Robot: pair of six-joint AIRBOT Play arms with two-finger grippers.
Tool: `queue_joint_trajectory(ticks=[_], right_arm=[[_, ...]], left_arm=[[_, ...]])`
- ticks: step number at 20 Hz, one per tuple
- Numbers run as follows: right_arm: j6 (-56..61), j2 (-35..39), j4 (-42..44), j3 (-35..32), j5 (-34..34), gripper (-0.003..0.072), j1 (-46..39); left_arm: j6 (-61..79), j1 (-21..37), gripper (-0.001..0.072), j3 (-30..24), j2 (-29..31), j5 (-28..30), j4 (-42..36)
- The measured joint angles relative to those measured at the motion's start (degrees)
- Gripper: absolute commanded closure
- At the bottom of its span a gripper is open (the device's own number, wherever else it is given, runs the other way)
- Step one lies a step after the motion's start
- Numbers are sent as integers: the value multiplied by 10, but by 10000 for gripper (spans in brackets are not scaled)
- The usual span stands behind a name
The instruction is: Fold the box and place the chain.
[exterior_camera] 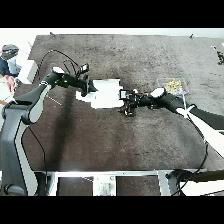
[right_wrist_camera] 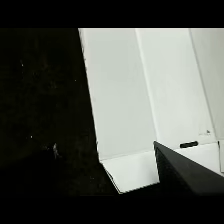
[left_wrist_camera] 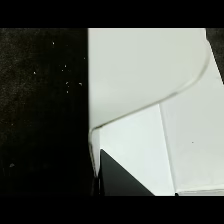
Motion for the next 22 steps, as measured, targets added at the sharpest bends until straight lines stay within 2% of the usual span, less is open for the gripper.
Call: queue_joint_trajectory(ticks=[1,2,11,22], right_arm=[[1,-7,-6,3,-7,-23,2],[1,-14,-11,6,-17,26,6],[37,-37,-33,24,-102,28,19],[86,-41,-36,115,-27,29,-17]], left_arm=[[0,0,696,0,0,0,0],[0,0,697,0,0,0,0],[0,0,697,0,0,0,0],[0,0,697,0,0,1,-1]])
